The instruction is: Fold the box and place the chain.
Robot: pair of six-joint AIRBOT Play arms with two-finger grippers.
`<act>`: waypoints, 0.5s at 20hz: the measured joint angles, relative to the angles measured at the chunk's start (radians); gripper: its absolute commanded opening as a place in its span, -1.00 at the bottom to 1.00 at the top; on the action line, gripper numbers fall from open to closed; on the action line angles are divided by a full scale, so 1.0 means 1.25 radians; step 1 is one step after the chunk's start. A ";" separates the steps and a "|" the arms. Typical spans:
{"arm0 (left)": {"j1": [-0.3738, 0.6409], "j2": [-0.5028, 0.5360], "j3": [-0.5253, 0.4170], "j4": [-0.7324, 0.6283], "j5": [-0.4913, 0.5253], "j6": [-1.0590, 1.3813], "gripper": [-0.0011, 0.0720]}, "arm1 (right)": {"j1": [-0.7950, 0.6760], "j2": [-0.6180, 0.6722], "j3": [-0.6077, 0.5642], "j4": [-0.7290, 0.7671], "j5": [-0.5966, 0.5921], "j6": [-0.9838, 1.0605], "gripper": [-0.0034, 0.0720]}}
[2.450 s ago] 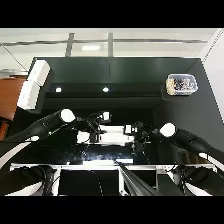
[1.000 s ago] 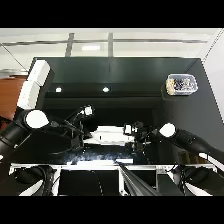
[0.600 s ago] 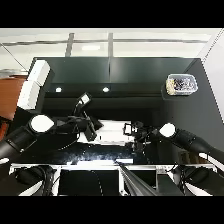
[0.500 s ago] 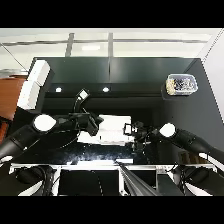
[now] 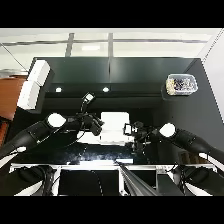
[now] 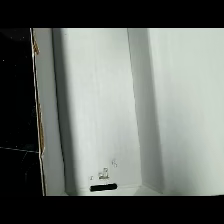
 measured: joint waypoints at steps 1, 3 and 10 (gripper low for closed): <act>0.000 -0.002 0.003 0.005 -0.001 0.000 -0.74 | 0.000 0.000 0.000 0.000 0.000 0.000 -0.05; 0.000 0.002 0.010 0.026 -0.015 -0.001 0.28 | 0.000 0.000 0.000 0.000 0.000 0.000 -0.05; 0.089 0.164 0.019 0.164 -0.124 -0.054 0.99 | 0.000 0.000 0.000 0.001 0.000 0.000 -0.05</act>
